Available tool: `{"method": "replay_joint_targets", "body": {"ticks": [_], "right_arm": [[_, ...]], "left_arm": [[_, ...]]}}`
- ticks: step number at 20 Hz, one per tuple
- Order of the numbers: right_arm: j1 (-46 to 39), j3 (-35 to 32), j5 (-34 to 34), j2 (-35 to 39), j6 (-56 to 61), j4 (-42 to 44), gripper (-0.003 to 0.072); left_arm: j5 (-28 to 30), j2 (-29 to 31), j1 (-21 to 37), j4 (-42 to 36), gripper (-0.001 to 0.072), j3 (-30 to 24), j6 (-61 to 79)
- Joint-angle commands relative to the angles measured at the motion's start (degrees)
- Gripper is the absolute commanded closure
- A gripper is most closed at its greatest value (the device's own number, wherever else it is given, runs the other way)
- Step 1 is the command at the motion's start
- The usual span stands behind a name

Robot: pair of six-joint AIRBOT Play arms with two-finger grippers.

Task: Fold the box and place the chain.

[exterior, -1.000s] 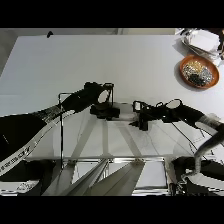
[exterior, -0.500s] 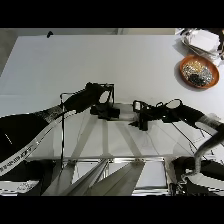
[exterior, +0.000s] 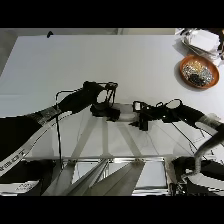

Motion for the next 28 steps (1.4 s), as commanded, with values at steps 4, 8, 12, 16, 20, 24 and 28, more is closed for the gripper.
{"method": "replay_joint_targets", "body": {"ticks": [4, 8, 12, 16, 20, 24, 28], "right_arm": [[-0.02, 0.02, 0.09, 0.04, 0.02, 0.04, 0.0283], [-0.02, 0.02, 0.09, 0.04, 0.02, 0.04, 0.0283], [-0.04, 0.02, 0.09, 0.04, 0.04, 0.04, 0.0283], [-0.04, 0.02, 0.09, 0.04, 0.02, 0.04, 0.0283], [-0.02, 0.02, 0.07, 0.04, 0.02, 0.02, 0.0283], [-0.02, 0.02, 0.07, 0.04, 0.02, 0.04, 0.0283], [-0.02, 0.02, 0.09, 0.04, 0.04, 0.04, 0.0283]], "left_arm": [[-3.30, 8.61, 5.01, 0.20, 0.0059, -4.15, 16.22], [-2.08, 16.37, 13.40, -6.93, 0.0059, -6.54, 50.21], [-0.66, 19.87, 24.44, -25.57, 0.0009, -10.21, 93.24], [-0.39, 15.85, 27.85, -29.44, 0.0008, -14.82, 123.05], [3.04, 8.35, 26.60, -31.54, 0.0007, -16.06, 129.76], [6.93, 6.29, 23.32, -35.82, 0.0003, -16.06, 135.97], [7.58, 3.10, 21.73, -37.81, 0.0002, -16.06, 135.51]]}}
